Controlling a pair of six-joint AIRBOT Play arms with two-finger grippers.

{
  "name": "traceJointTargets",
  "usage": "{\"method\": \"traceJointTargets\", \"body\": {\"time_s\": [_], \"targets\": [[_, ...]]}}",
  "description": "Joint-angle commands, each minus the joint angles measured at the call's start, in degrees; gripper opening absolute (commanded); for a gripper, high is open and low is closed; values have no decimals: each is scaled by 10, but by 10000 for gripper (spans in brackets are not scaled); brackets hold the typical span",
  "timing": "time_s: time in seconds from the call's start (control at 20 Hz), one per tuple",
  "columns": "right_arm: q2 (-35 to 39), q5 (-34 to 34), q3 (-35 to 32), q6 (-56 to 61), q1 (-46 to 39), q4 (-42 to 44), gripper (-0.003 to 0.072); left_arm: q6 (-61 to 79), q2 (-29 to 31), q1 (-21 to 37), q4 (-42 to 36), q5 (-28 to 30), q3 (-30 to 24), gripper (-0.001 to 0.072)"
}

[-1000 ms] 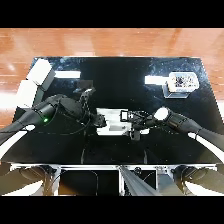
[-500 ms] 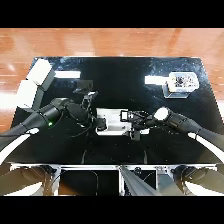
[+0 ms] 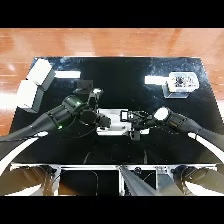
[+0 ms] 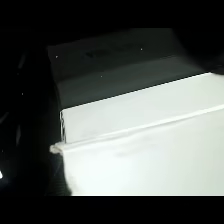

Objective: Fold the box and place the chain.

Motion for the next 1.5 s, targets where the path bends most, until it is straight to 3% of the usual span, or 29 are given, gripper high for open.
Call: {"method": "traceJointTargets", "body": {"time_s": [0.0, 0.5, 0.7, 0.8, 1.35, 1.45], "targets": [[0, 0, 0, 0, 1, 0, 481, -39, -19, -17, 30, 37, 13, 483], [0, 0, 0, 0, 1, 0, 481, -73, -38, -26, 26, 27, 14, 436], [0, 0, 0, 0, 1, 0, 481, -83, -48, -34, 27, 19, 15, 398], [0, 0, 0, 0, 1, 0, 481, -86, -48, -36, 35, 19, 15, 334], [0, 0, 0, 0, 1, 0, 481, -95, -58, -36, 35, 18, 15, 333], [0, 0, 0, 0, 1, 0, 481, -94, -58, -36, 35, 18, 17, 283]]}}
